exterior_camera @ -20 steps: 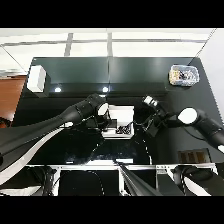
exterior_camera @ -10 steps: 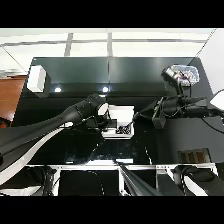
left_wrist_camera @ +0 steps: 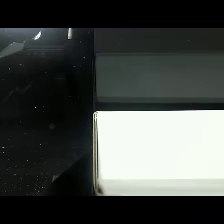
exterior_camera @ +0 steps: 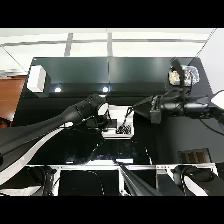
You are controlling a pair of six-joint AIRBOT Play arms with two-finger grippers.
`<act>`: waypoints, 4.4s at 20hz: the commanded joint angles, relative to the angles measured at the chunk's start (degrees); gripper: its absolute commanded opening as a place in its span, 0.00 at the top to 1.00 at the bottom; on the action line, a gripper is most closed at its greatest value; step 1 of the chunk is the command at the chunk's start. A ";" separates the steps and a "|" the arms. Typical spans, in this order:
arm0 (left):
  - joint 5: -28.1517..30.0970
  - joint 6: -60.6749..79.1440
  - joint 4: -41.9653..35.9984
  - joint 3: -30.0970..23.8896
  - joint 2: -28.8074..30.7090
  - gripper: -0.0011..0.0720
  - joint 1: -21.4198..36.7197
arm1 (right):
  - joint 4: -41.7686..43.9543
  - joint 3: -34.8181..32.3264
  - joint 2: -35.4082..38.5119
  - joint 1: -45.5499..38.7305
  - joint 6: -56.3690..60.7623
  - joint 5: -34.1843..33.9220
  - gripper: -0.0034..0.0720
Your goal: Fold the box and place the chain.
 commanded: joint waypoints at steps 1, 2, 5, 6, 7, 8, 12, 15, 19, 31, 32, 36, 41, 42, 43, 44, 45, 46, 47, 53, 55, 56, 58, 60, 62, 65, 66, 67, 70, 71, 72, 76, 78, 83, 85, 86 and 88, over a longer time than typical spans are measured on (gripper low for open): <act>0.00 0.02 0.02 0.00 0.00 0.94 0.02 | -3.26 -5.18 -1.90 3.32 2.12 -6.01 0.92; 0.00 0.02 0.02 0.00 0.00 0.94 0.02 | -7.23 -5.88 -2.60 3.93 2.56 -6.97 0.78; -0.02 0.02 0.00 0.00 0.02 0.94 0.02 | -14.34 -5.73 -2.93 1.40 3.87 -6.23 0.39; 0.02 0.00 0.00 0.00 0.00 0.94 0.02 | -15.21 -5.49 -2.93 -0.59 3.87 -5.64 0.39; 0.13 0.02 0.02 0.00 0.00 0.94 0.02 | -15.89 -5.38 -2.93 -2.54 3.87 -5.25 0.39; 0.22 0.02 0.02 0.00 0.00 0.94 0.02 | -15.91 -5.38 -2.93 -4.61 3.85 -5.01 0.39; 0.87 0.94 0.15 -0.02 -0.11 0.94 0.20 | -15.91 -5.38 -2.95 -7.96 2.91 -5.01 0.39; 3.45 -0.24 -0.70 0.11 -0.04 0.93 0.13 | -15.91 -5.38 -2.95 -7.96 2.95 -4.96 0.39; 4.02 1.09 -0.24 0.31 0.83 0.10 -0.76 | -15.96 -5.38 -2.93 -7.98 2.93 -5.46 0.39; 26.14 8.20 0.04 -24.96 39.93 0.13 18.32 | -19.10 -5.40 -2.95 -7.96 2.99 -7.34 0.39; 28.59 15.54 -11.76 -30.27 42.73 0.14 23.52 | -19.10 -5.40 -2.97 -7.96 2.99 -7.80 0.39; 19.06 75.12 -52.63 -41.07 41.72 0.11 33.68 | -19.06 -5.40 -2.99 -7.96 3.23 -10.38 0.39; 21.27 109.77 -53.40 -41.48 37.35 0.09 26.16 | -19.08 -5.40 -2.99 -7.96 3.30 -11.69 0.39; 23.08 114.92 -53.42 -41.46 36.57 0.09 24.17 | -19.08 -5.40 -2.99 -7.96 3.58 -11.56 0.39; 25.46 118.95 -52.63 -41.35 35.67 0.09 22.32 | -19.08 -5.40 -2.99 -7.96 3.89 -11.54 0.39; 28.55 119.86 -50.05 -41.16 34.67 0.09 20.55 | -19.08 -5.40 -2.99 -7.96 4.11 -11.54 0.39; 31.95 119.84 -46.82 -41.16 33.73 0.09 19.15 | -19.06 -5.40 -2.99 -7.96 4.11 -11.50 0.39; 34.97 119.84 -43.76 -41.09 32.92 0.09 17.99 | -19.08 -5.40 -2.99 -7.96 4.09 -11.50 0.39; 37.05 119.82 -40.41 -40.61 32.09 0.09 16.98 | -19.08 -5.40 -2.99 -7.96 4.11 -11.52 0.39; 28.39 130.51 -43.58 -34.62 21.79 0.07 18.01 | -19.06 -5.40 -2.99 -7.96 4.11 -11.52 0.39; 23.91 137.37 -43.41 -32.04 17.79 0.01 17.99 | -19.08 -5.40 -2.99 -7.96 4.55 -11.47 0.39; 23.82 137.85 -43.45 -31.10 16.33 0.01 17.99 | -19.06 -5.40 -2.99 -7.96 4.81 -11.41 0.39; 24.37 137.83 -43.43 -29.66 14.58 0.01 17.99 | -19.08 -5.40 -2.99 -7.96 4.92 -11.34 0.39; 25.62 137.85 -43.65 -28.98 14.01 0.01 17.99 | -19.08 -5.40 -2.99 -7.96 4.92 -11.37 0.39; 26.56 137.83 -44.78 -28.89 13.79 0.01 18.12 | -19.08 -5.40 -2.99 -7.96 4.92 -11.37 0.39; 24.83 138.90 -45.62 -28.83 12.92 0.01 18.29 | -19.08 -5.40 -2.99 -7.96 4.92 -11.39 0.39; 25.09 139.88 -45.64 -28.83 12.90 0.01 18.34 | -19.08 -5.40 -2.99 -7.96 4.90 -11.39 0.39; 25.07 140.74 -45.77 -28.70 12.90 0.01 18.34 | -19.10 -5.40 -2.99 -7.96 4.90 -11.41 0.39; 25.03 143.95 -48.09 -28.61 12.87 0.01 18.34 | -19.10 -5.40 -2.99 -7.96 4.90 -11.43 0.39; 25.03 144.39 -48.59 -28.61 12.90 0.01 18.32 | -19.10 -5.40 -2.99 -7.96 4.90 -11.43 0.39; 24.87 144.45 -48.57 -28.61 12.87 0.01 18.32 | -19.10 -5.40 -2.99 -7.96 4.90 -11.74 0.39; 24.83 144.41 -48.59 -28.61 12.63 0.01 18.01 | -19.10 -5.40 -2.99 -7.96 4.90 -12.50 0.39; 24.87 144.15 -48.39 -28.50 12.57 0.06 17.86 | -19.10 -5.40 -2.99 -7.96 4.90 -12.81 0.39; 22.32 143.99 -48.30 -28.50 12.57 0.44 17.84 | -18.80 -5.40 -2.99 -7.91 4.92 -12.92 0.38; 22.40 143.67 -48.30 -28.50 12.57 0.44 17.86 | -16.33 -5.40 -3.13 -7.87 6.32 -15.17 0.10; 22.45 143.49 -48.30 -28.50 12.57 0.44 17.86 | -13.53 -5.40 -3.34 -7.45 6.54 -18.14 0.08; 22.45 143.29 -48.33 -28.50 12.57 0.44 17.86 | -7.56 -5.38 -4.94 -5.20 6.67 -25.75 0.08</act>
